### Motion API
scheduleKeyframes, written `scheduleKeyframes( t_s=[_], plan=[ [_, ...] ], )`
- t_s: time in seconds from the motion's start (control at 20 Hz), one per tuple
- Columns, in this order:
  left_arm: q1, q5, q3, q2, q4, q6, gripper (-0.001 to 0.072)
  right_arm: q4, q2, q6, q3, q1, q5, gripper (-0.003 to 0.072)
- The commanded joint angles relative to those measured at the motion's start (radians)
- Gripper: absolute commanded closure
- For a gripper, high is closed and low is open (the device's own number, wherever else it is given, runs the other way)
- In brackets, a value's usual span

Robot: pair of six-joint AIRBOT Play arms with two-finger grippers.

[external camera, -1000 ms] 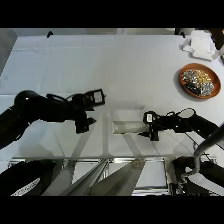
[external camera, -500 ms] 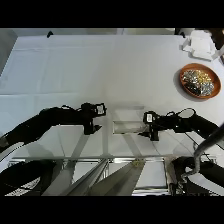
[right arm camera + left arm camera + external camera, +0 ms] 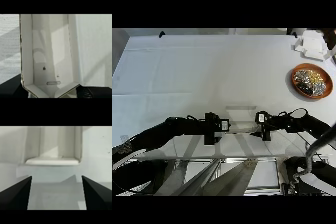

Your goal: Fold the box and place the chain.

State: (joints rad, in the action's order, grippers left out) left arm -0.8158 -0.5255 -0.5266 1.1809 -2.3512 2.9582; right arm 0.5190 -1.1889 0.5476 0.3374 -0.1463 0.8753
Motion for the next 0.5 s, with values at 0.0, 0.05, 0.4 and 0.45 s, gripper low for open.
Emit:
scheduleKeyframes(
  t_s=[0.0,0.05,0.4,0.45],
  plan=[
    [-0.045,0.051,0.000,0.003,-0.037,0.001,0.0011,0.000,0.000,0.000,0.001,0.000,0.000,0.0254],
    [-0.042,0.061,0.000,0.006,-0.049,0.001,0.0011,0.000,0.000,0.000,0.001,0.000,0.000,0.0254],
    [0.027,-0.074,-0.074,0.086,-0.132,0.001,0.0012,0.000,0.000,0.000,0.001,0.000,0.000,0.0254],
    [0.042,-0.089,-0.080,0.094,-0.133,0.001,0.0012,0.000,0.000,0.000,0.001,0.000,0.000,0.0254]
  ],
)
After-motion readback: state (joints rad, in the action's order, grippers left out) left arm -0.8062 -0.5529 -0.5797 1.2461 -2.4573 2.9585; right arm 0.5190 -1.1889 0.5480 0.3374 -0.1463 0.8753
